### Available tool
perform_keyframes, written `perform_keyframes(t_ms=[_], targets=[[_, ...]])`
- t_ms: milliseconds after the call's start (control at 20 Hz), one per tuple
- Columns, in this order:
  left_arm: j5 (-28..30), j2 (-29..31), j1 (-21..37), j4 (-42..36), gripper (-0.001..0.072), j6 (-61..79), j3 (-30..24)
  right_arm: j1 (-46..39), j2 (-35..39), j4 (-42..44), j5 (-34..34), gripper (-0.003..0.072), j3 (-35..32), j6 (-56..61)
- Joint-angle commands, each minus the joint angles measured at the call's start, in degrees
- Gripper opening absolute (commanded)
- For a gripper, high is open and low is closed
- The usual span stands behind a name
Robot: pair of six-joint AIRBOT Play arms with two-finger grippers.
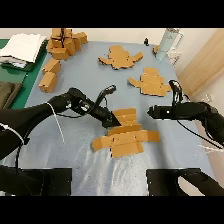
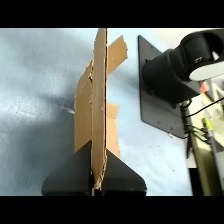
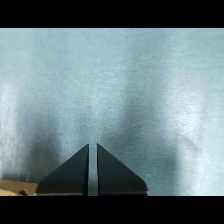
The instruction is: Fold the box.
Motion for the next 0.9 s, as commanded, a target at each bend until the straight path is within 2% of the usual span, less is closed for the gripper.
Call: perform_keyframes(t_ms=[0,200,450,850], targets=[[5.7,0.4,-3.5,1.6,0.0010,5.1,-0.6,-0.5,0.0,0.4,0.5,0.0079,0.8,1.5],[7.2,1.9,-4.9,2.4,0.0009,6.7,-1.1,-0.5,0.0,0.4,0.6,0.0080,0.8,1.5],[12.1,4.7,-5.7,2.4,0.0010,11.0,-5.5,-0.5,0.0,0.4,0.8,0.0080,0.8,1.4],[11.8,4.6,-5.8,2.4,0.0011,11.3,-8.2,-0.1,0.0,0.4,1.3,0.0080,0.8,1.4]])
